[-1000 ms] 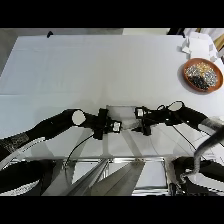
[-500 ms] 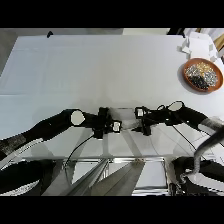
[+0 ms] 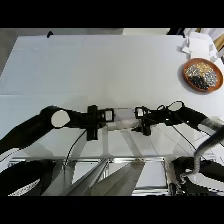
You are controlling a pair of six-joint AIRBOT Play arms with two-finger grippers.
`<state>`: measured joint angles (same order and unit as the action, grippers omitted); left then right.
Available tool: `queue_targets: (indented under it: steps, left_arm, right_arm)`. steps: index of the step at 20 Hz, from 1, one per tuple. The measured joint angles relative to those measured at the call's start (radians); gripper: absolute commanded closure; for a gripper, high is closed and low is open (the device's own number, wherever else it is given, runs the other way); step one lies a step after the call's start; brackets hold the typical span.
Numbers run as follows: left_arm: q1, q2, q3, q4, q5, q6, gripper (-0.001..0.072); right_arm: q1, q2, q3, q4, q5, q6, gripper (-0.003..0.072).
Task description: Fold the box and place the chain.
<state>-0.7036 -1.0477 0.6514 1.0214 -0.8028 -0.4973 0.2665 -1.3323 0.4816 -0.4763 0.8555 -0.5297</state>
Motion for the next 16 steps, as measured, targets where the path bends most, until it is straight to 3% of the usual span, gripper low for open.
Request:
queue_targets:
  steps: [4, 8, 12, 16]
  left_arm:
    - [0.105, 0.093, 0.000, 0.109, -0.128, -0.387, 0.0705]
    - [0.202, 0.132, -0.018, 0.143, -0.184, -0.611, 0.0704]
    - [0.249, 0.127, -0.087, 0.091, -0.167, -0.731, 0.0704]
    - [0.264, 0.058, -0.143, -0.023, -0.115, -0.768, 0.0703]
  right_arm:
    - [0.000, 0.000, 0.000, -0.001, 0.000, -0.001, 0.0286]
    - [0.000, 0.000, 0.000, -0.001, 0.000, -0.001, 0.0286]
    - [0.000, 0.000, 0.000, -0.001, 0.000, -0.001, 0.0286]
    - [0.000, 0.000, 0.000, -0.001, 0.000, -0.001, 0.0286]
